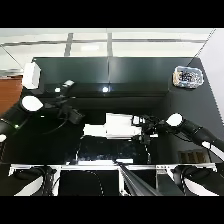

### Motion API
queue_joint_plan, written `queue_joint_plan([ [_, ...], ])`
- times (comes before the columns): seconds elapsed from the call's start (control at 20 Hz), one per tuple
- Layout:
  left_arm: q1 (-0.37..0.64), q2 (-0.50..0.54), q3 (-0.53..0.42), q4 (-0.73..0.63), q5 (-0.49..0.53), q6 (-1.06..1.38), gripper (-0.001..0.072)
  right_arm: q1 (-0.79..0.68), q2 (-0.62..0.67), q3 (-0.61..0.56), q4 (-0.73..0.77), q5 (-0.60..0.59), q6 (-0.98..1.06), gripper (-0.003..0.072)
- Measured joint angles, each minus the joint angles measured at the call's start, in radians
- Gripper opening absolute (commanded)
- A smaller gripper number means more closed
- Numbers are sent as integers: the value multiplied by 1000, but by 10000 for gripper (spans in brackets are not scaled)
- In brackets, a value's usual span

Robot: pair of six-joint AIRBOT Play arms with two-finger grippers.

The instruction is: Fold the box and place the chain.

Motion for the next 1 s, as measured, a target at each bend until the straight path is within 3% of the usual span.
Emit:
queue_joint_plan([
  [0.1, 131, -32, -37, -18, -101, -139, 25, 0, 0, 0, 0, 0, 0, 135],
  [0.2, 249, -81, -92, -138, -209, -138, 23, 0, 0, 0, 0, 0, 0, 135],
  [0.4, 364, -185, -169, -319, -262, -103, 23, 0, 0, 0, 0, 0, 0, 136],
  [0.7, 283, -296, -190, -401, -176, -105, 23, 0, 0, 0, 0, 0, 0, 135],
  [1.0, 153, -339, -156, -480, -208, 25, 23, 0, 0, 0, 0, 0, 0, 135],
])
